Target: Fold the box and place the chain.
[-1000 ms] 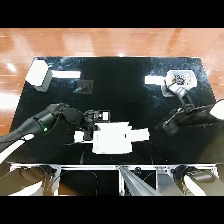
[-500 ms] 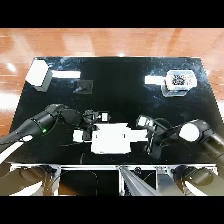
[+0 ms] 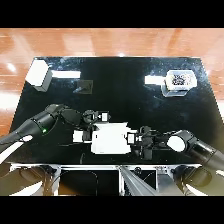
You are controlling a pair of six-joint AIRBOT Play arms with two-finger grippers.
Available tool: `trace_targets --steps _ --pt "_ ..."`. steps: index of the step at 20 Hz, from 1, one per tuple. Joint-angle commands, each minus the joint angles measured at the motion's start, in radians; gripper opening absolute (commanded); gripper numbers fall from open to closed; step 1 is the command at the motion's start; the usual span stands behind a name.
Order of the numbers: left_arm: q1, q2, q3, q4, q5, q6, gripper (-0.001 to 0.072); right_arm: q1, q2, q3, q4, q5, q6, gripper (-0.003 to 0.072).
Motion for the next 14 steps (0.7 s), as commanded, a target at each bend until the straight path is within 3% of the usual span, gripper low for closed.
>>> trace_targets --steps 1,6,14 --pt "0.000 0.000 0.000 0.000 -0.015 -0.004 0.0017 0.010 -0.048 -0.003 0.099 -0.048 -0.201 0.0716" --pt "0.000 0.000 0.000 0.000 -0.015 -0.004 0.0017 0.010 -0.087 -0.003 0.263 -0.049 -0.421 0.0717" --pt "0.000 0.000 0.000 0.000 -0.016 -0.004 0.0017 0.010 -0.151 -0.003 0.343 -0.107 -0.474 0.0715"
